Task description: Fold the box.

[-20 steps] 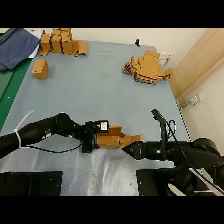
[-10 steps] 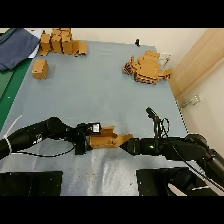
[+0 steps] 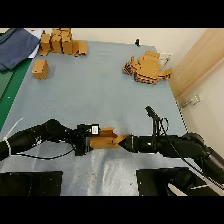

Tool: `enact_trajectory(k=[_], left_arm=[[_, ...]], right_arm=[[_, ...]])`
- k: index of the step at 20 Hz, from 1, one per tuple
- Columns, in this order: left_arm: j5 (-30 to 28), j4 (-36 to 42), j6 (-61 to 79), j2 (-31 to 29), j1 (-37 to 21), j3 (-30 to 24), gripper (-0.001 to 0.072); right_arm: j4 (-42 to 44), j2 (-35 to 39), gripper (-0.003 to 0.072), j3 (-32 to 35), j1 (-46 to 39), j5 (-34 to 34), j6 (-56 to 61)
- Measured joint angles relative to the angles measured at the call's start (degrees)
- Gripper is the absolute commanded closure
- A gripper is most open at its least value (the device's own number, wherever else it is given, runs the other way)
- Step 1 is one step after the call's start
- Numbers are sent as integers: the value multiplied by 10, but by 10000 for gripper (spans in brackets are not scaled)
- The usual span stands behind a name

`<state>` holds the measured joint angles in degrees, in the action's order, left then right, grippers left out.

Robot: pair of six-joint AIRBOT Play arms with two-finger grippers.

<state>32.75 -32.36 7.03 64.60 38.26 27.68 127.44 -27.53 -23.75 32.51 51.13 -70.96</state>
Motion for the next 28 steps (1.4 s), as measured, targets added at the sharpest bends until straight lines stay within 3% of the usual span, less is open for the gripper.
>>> enact_trajectory(k=[11, 20, 28], left_arm=[[12, 9, 11, 13, 0, -1, 355], [13, 9, 11, 14, 0, -1, 354], [13, 9, 10, 14, 0, -1, 354]], right_arm=[[84, -180, 667, -43, 0, -65, -78], [93, -239, 683, -93, 0, -101, -101], [68, -408, 683, -156, -3, -119, -155]])
